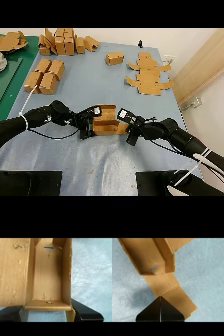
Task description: Fold the box.
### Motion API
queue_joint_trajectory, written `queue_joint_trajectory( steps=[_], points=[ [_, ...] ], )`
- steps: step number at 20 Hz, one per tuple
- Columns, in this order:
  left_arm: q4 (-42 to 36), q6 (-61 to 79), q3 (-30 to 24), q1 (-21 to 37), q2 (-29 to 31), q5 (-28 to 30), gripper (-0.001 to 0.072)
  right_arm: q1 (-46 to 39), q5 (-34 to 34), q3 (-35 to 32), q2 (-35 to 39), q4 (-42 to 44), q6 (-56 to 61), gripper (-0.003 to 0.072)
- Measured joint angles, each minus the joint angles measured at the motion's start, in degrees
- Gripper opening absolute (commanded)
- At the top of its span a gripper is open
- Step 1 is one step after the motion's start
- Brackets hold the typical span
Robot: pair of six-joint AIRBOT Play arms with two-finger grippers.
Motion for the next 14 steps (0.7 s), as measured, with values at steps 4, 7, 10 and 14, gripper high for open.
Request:
queue_joint_trajectory(
  steps=[4, 7, 10, 14],
  points=[
    [0.0, -2.6, 0.0, 0.0, 0.0, -2.5, 0.0603, 0.0, 1.5, 0.1, -0.1, 0.2, 0.0, 0.0004],
    [0.0, -3.7, 0.0, 0.0, -0.1, -3.1, 0.0603, 0.0, 3.6, 0.2, -0.5, 0.2, 0.0, 0.0004],
    [0.2, -3.9, 0.0, 0.0, -0.6, -3.5, 0.0603, 0.0, 4.5, 0.2, -1.1, 0.2, -0.2, 0.0004],
    [0.4, -2.1, 0.0, 0.0, -0.8, -3.6, 0.0603, 0.0, 4.9, 0.2, -1.5, 0.2, -0.2, 0.0004]
  ],
)
